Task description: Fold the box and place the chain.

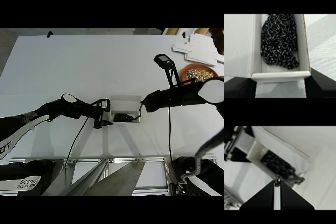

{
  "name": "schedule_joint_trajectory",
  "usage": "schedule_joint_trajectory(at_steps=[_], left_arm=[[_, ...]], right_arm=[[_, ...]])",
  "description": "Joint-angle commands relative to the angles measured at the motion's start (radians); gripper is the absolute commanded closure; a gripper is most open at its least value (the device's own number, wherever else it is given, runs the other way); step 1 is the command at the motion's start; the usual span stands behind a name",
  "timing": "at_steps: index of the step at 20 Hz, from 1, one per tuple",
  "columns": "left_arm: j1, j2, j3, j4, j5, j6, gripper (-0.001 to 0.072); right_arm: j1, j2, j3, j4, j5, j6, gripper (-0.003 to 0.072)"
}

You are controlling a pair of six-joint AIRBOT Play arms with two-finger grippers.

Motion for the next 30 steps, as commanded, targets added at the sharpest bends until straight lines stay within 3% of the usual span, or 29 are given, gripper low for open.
schedule_joint_trajectory(at_steps=[1,8,13,15,17,18,21,23,25,26,30], left_arm=[[0.0,0.0,0.0,0.0,0.0,0.0,0.0628],[0.0,0.0,0.0,0.0,0.0,0.0,0.0628],[0.0,0.0,0.0,0.0,0.0,0.0,0.0628],[0.0,0.0,0.0,0.0,0.0,0.0,0.0628],[0.0,0.0,0.0,0.0,0.0,0.0,0.0628],[0.0,0.0,0.0,0.0,0.0,0.0,0.0628],[0.0,0.0,0.0,0.0,0.0,0.0,0.0628],[0.0,0.0,0.0,0.0,0.0,0.0,0.0628],[0.0,0.0,0.0,0.0,0.0,0.0,0.0628],[0.0,0.0,0.0,0.0,0.0,0.0,0.0628],[0.0,0.0,0.0,0.0,0.0,0.0,0.0628]], right_arm=[[0.056,0.069,0.0,0.178,-0.047,-0.058,0.0666],[0.161,-0.05,-0.003,0.202,-0.21,-0.109,0.0665],[0.164,-0.19,-0.003,0.176,-0.191,-0.097,0.0665],[0.164,-0.225,-0.003,0.146,-0.191,-0.069,0.0607],[0.164,-0.247,-0.003,0.14,-0.174,-0.065,0.0487],[0.168,-0.254,-0.003,0.137,-0.166,-0.078,0.0474],[0.16,-0.259,0.02,0.153,-0.117,-0.14,0.0483],[0.112,-0.267,0.108,0.151,-0.019,-0.2,0.0487],[0.029,-0.303,0.24,0.152,0.061,-0.272,0.0615],[-0.013,-0.325,0.294,0.15,0.065,-0.33,0.0665],[-0.092,-0.439,0.328,0.106,-0.037,-0.425,0.0665]])
